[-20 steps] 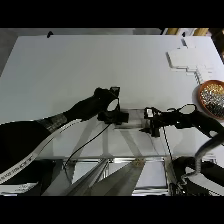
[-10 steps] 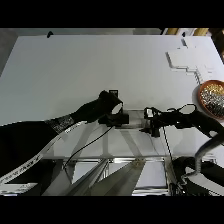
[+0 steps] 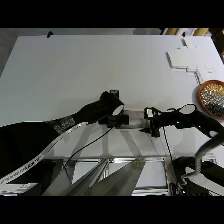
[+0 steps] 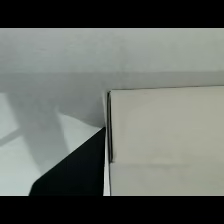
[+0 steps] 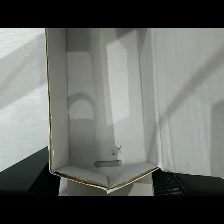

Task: Fold the box and place the chain.

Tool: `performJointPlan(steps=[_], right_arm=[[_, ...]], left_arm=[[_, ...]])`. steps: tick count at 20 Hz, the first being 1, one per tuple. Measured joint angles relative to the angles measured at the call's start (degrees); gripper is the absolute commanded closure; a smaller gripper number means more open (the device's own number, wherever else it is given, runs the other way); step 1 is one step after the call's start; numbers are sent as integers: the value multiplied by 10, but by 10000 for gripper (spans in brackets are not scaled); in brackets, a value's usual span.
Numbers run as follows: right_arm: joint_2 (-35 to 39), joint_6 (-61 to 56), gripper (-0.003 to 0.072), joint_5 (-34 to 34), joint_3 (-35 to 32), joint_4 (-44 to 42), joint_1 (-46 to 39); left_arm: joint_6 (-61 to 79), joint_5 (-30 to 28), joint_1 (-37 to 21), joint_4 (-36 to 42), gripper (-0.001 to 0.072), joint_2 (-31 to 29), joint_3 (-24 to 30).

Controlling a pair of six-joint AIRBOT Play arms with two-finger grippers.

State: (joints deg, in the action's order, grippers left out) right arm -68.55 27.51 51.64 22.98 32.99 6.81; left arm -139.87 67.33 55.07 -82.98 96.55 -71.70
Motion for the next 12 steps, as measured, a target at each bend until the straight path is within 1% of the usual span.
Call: performJointPlan(steps=[3,9,10,11,12], right_arm=[[0,0,369,0,0,0,0],[0,0,369,0,0,0,0],[0,0,369,0,0,0,0],[0,0,369,0,0,0,0],[0,0,369,0,0,0,0]], left_arm=[[12,2,-1,4,538,-1,-1],[43,12,-9,20,545,-1,-20],[45,16,-10,22,575,-1,-22],[47,18,-10,23,581,-1,-23],[47,20,-10,23,605,0,-23]])
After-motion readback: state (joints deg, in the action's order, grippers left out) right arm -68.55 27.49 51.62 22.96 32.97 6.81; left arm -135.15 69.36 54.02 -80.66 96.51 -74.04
